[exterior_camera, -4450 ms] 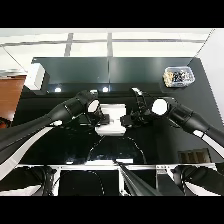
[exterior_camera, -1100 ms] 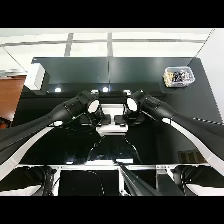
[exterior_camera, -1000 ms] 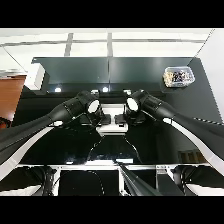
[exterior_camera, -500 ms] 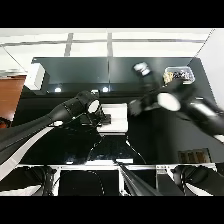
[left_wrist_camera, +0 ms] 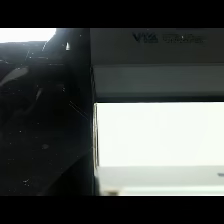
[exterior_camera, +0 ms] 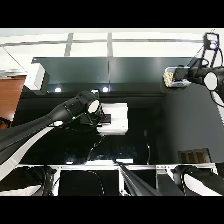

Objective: Fold the box and place the chain.

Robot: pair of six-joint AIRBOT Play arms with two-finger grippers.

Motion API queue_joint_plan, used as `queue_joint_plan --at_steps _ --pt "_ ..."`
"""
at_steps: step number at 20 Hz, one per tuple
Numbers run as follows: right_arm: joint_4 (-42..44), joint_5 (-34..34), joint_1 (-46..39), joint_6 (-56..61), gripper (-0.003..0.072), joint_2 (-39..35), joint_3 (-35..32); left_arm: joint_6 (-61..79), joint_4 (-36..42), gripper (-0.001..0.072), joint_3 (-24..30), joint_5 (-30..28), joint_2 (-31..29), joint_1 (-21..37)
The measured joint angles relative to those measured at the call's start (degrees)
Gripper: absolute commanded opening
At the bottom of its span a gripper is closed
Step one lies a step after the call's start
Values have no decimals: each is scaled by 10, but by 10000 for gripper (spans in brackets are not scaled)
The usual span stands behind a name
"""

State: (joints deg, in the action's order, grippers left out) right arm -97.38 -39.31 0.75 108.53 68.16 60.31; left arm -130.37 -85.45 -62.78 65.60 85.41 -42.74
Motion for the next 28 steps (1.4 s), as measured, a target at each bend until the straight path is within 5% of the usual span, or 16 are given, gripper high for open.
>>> queue_joint_plan --at_steps 5,8,10,12,14,16,20,28 --pt "132 -47 -70 -82 717 176 146 1 0 24 0 4 0 0" --pt "149 -146 -86 -94 707 305 299 1 4 24 0 6 0 0" --pt "146 -202 -90 -95 601 372 379 1 7 24 0 6 0 0" --pt "131 -235 -94 -94 601 417 428 1 7 24 0 6 0 0" --pt "118 -250 -95 -93 600 444 453 1 9 25 0 6 0 0" --pt "113 -259 -96 -93 473 461 466 1 9 24 0 7 0 0" --pt "105 -268 -97 -93 11 475 477 1 9 25 0 8 0 0" --pt "104 -315 -97 -154 10 400 481 1 13 25 0 7 0 0"
